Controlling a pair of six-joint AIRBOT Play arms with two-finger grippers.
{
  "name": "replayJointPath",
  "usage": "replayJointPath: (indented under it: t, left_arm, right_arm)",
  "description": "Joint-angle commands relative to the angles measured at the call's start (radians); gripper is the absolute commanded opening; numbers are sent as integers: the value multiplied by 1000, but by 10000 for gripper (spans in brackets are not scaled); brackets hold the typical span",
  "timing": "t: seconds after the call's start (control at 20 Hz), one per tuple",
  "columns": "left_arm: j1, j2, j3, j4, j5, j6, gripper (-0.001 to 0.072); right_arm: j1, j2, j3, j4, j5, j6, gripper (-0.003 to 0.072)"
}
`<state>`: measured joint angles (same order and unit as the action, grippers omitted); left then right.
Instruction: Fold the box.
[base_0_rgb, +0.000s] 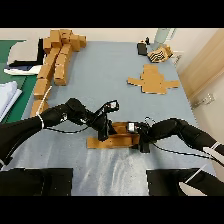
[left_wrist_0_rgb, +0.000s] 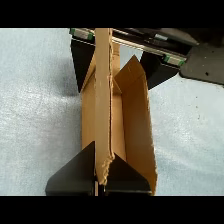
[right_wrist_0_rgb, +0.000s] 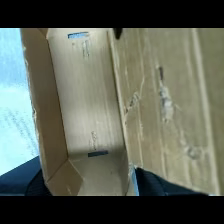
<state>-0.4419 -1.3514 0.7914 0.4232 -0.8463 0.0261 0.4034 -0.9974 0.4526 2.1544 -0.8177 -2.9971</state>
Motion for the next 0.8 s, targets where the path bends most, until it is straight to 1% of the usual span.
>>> replayJointPath:
  t: [0.0, 0.05, 0.35, 0.75]
  left_arm:
    - [0, 1, 0, 0, 0, 0, 16]
    - [0, 1, 1, 0, 0, 0, 17]
    - [0, 1, 0, 0, 1, 0, 17]
    - [0, 1, 0, 0, 0, 0, 17]
  right_arm:
    - [0, -1, 1, 4, 1, -6, 643]
    - [0, -1, 1, 4, -1, -6, 573]
    - [0, -31, 1, -3, -3, -6, 570]
    - [0, -29, 1, 19, -8, -6, 569]
